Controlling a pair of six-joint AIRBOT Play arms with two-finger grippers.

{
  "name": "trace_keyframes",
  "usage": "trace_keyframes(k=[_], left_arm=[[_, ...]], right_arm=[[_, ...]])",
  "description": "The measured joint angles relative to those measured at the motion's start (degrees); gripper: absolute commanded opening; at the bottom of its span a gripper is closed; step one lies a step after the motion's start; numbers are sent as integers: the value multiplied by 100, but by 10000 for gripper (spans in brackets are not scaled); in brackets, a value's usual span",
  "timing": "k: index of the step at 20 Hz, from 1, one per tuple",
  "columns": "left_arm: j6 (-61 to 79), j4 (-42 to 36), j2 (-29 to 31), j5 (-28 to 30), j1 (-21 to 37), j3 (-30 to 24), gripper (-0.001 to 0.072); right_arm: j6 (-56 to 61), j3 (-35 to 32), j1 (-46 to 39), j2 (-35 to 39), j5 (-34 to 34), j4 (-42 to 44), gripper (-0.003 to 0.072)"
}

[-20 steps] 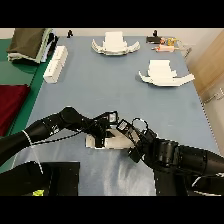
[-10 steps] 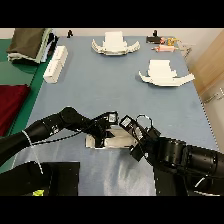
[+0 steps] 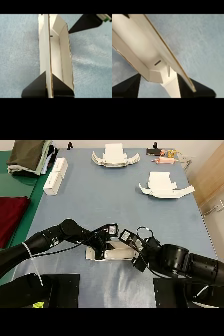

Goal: Fold the box.

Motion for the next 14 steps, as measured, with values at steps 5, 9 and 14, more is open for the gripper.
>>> trace_keyframes(k=[5, 9, 14], left_arm=[[-2, -2, 0, 2, 0, 0, 12], [0, 0, 0, 0, 0, 0, 12], [0, 0, 0, 0, 0, 0, 12]], right_arm=[[-3248, -140, -1429, 0, 413, 1963, 720], [-5960, -195, -2656, -236, 385, 3746, 720], [-7503, -212, -3346, -682, 136, 4754, 719]])
